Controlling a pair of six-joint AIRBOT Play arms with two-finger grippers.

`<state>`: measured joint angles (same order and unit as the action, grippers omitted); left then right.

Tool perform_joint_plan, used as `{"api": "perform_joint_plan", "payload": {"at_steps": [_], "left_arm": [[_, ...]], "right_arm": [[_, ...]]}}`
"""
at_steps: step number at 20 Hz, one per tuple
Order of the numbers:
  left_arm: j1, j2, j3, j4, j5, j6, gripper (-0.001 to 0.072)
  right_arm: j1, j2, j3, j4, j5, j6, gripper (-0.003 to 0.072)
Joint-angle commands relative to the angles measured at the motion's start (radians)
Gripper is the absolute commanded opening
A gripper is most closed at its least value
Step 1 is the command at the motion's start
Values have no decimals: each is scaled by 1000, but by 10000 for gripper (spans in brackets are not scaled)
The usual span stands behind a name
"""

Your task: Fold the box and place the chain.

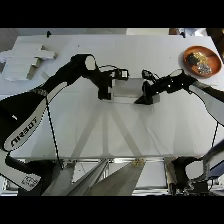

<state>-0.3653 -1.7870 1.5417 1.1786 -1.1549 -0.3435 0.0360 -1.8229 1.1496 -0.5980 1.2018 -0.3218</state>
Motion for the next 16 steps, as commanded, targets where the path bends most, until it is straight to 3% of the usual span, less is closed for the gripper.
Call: {"api": "perform_joint_plan", "payload": {"at_steps": [1, 11, 16], "left_arm": [[0, 0, 0, 18, -2, 8, 700], [18, 15, 0, 40, 22, 7, 702], [14, 7, 0, -66, 90, 68, 701]], "right_arm": [[0, 1, 1, 0, -1, 0, 596], [0, 1, 1, 0, -1, 0, 596], [0, 1, 1, 0, -2, 0, 596]]}}
